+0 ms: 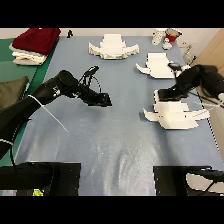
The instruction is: Fold the box.
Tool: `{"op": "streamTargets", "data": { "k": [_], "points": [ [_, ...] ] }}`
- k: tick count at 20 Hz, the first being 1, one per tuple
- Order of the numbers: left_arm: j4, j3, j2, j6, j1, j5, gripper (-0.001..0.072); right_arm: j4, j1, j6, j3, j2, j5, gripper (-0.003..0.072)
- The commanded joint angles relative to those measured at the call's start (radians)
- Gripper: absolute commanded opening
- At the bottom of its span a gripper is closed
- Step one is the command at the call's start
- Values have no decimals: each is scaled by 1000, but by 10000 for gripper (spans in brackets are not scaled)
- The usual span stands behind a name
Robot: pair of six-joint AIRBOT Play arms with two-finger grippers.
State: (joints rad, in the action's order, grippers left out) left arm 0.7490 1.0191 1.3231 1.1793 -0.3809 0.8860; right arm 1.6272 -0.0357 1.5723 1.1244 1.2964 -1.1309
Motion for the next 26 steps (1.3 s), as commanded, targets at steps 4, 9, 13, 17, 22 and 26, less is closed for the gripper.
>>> {"op": "streamTargets", "data": {
  "k": [4,9,13,17,22,26],
  "points": [
    [-127,1,0,11,1,28,584,-186,512,6,184,79,-195,416],
    [-129,1,0,11,0,81,585,247,830,336,185,222,-257,416],
    [-129,1,0,10,0,91,585,303,857,469,188,290,-266,414],
    [-128,1,0,10,0,90,585,372,829,559,194,343,-330,406],
    [-128,1,0,-13,1,90,586,389,748,584,194,352,-358,122],
    [-128,1,0,-20,0,97,583,562,657,583,194,349,-376,4]
  ]
}}
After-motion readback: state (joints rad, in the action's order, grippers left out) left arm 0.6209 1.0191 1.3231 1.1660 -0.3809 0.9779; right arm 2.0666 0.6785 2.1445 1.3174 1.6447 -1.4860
